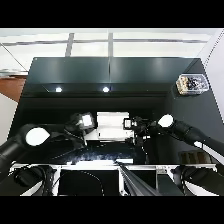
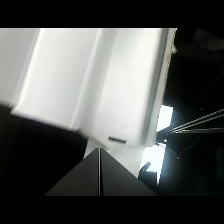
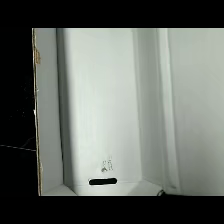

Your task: Fold the box and place the chain.

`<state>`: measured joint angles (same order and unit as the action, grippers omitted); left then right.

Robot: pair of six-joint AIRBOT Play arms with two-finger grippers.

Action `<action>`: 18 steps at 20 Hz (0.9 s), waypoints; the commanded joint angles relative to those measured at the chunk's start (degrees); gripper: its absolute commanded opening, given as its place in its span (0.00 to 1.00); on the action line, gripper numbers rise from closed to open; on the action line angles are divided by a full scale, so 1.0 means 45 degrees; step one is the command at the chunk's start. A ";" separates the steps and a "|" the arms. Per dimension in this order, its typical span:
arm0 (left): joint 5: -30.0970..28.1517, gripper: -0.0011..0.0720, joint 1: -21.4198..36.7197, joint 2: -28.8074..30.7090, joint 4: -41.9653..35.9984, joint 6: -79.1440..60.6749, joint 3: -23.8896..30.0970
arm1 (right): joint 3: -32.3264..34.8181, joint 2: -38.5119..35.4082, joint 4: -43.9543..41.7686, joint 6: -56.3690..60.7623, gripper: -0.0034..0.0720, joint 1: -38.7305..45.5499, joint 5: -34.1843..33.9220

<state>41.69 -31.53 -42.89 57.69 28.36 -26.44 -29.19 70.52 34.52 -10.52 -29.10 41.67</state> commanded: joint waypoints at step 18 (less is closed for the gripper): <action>0.4673 0.05 0.7062 -0.5251 -0.3604 0.8626 0.0024 | 0.0010 0.0010 0.0000 0.0005 0.76 -0.0015 0.0019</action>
<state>64.75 2.59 -60.07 50.48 74.19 -26.35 -29.19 70.52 34.52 -10.52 -29.10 41.74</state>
